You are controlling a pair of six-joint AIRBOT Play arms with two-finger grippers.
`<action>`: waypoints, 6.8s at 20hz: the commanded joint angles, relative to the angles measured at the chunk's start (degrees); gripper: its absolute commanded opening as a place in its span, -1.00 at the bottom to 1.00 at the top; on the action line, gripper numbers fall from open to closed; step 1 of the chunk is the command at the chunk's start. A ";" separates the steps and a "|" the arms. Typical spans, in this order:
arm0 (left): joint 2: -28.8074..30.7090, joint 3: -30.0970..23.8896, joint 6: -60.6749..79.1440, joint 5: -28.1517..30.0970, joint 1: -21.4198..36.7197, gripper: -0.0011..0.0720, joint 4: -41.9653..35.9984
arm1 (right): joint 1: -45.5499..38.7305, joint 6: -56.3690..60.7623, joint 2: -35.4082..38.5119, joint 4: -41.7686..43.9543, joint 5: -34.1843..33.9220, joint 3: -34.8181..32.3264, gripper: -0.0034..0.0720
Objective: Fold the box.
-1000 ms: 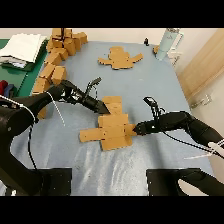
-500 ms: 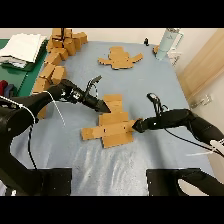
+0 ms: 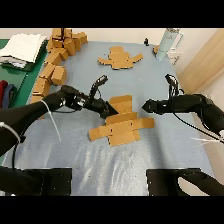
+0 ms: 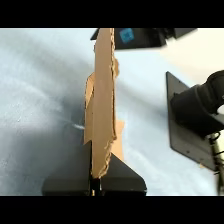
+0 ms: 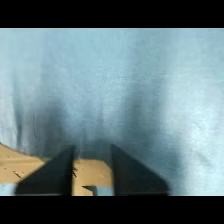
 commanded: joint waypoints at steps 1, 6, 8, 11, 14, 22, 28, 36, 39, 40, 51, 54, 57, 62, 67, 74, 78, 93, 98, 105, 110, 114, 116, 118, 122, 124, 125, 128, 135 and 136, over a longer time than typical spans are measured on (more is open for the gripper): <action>3.52 -7.54 15.56 6.05 -2.21 -0.95 -4.81 | 0.48 2.01 -0.07 1.16 1.42 0.87 -0.57; 3.48 -9.46 19.63 5.81 -4.92 -0.95 -1.16 | 2.75 2.03 -0.13 1.27 3.54 0.83 -0.58; 3.48 -9.46 19.67 5.84 -4.92 -0.94 -1.16 | 3.02 2.03 -0.13 1.18 3.54 0.83 -0.58; 3.45 -9.49 19.69 6.47 -4.92 -0.94 -1.14 | 3.76 2.01 -0.59 1.14 3.65 0.83 -0.58; 3.45 -9.49 19.65 7.91 -4.94 -0.94 -0.42 | 3.89 2.01 -2.40 1.57 3.56 0.83 -0.58; 1.90 -9.62 19.37 7.85 -5.18 -0.94 0.87 | 3.89 1.92 -3.74 1.55 3.74 0.83 -0.59; 1.90 -9.60 19.37 7.89 -5.14 -0.94 0.76 | 3.89 -0.59 -1.42 0.96 -2.23 0.85 -0.90; 1.95 -9.60 19.37 7.91 -5.20 -0.94 0.74 | 26.97 9.88 10.71 -28.11 -21.51 -2.10 -0.90; 1.95 -9.60 19.37 7.89 -5.22 -0.94 0.74 | 43.89 4.70 13.46 -33.38 -14.47 -9.94 -0.89; 1.97 -9.60 19.37 7.89 -5.20 -0.94 0.76 | 47.93 3.28 13.53 -33.44 -11.96 -12.57 -0.70; 1.97 -9.60 19.37 7.91 -5.20 -0.94 0.76 | 54.12 3.32 3.91 -49.96 6.23 -18.14 0.38; 1.95 -9.60 19.37 7.89 -5.20 -0.94 0.76 | 54.10 9.40 4.59 -54.25 5.75 -16.00 0.38; 1.97 -9.60 19.37 7.91 -5.20 -0.94 0.74 | 54.10 10.99 7.04 -54.64 4.96 -14.36 0.38; 1.95 -9.60 19.37 7.91 -5.20 -0.94 0.76 | 54.12 11.37 7.48 -51.25 4.98 -14.34 0.38; 1.97 -9.60 19.37 7.91 -5.20 -0.94 0.74 | 52.15 11.34 7.93 -52.48 3.43 -14.16 1.00; 1.95 -9.60 19.37 7.91 -5.20 -0.94 0.74 | 39.39 -14.80 8.66 -38.99 2.91 -14.29 1.00; 1.95 -9.60 19.37 7.91 -5.20 -0.94 0.76 | 29.16 -34.97 9.66 -24.83 3.54 -14.14 1.00; 1.95 -9.60 19.37 7.91 -5.20 -0.94 0.76 | 23.39 -56.22 5.27 -10.73 5.03 -12.33 1.00; 1.95 -9.60 19.37 7.91 -5.20 -0.94 0.74 | 14.73 -74.99 0.66 6.78 1.97 -12.28 1.00; 1.95 -9.60 19.37 7.91 -5.20 -0.94 0.74 | 12.59 -76.11 -3.80 8.02 -1.86 -12.28 1.00; 1.95 -9.60 19.37 7.91 -5.20 -0.94 0.76 | 14.75 -76.11 -3.85 8.15 0.79 -12.31 0.99; 1.95 -9.60 19.37 7.91 -5.20 -0.94 0.76 | 15.34 -75.95 -3.85 7.98 1.40 -12.31 0.99; 1.95 -9.60 19.37 7.91 -5.20 -0.94 0.76 | 15.34 -75.93 -3.69 7.98 1.11 -12.31 0.99; 1.95 -9.60 19.37 7.91 -5.20 -0.94 0.74 | 15.34 -75.95 -3.02 7.96 1.11 -12.31 0.99; 1.95 -9.60 19.37 7.91 -5.20 -0.94 0.74 | 15.37 -75.95 -2.51 7.96 -1.16 -12.31 0.99; 1.95 -9.60 19.37 7.91 -5.20 -0.94 0.74 | 15.37 -75.95 -3.21 7.98 -0.61 -12.33 0.98; 1.95 -9.60 19.37 7.91 -5.20 -0.94 0.76 | 15.37 -75.97 -3.76 8.04 -0.50 -12.31 0.98; 1.95 -9.60 19.37 7.91 -5.20 -0.94 0.74 | 16.26 -75.97 -4.72 8.02 -0.57 -12.33 0.99; 1.95 -9.60 19.37 7.91 -5.20 -0.94 0.76 | 17.11 -75.95 -4.52 7.98 -0.15 -12.31 0.72; 1.95 -9.60 19.37 7.91 -5.20 -0.94 0.76 | 17.11 -75.93 -4.20 7.98 -0.13 -12.31 0.73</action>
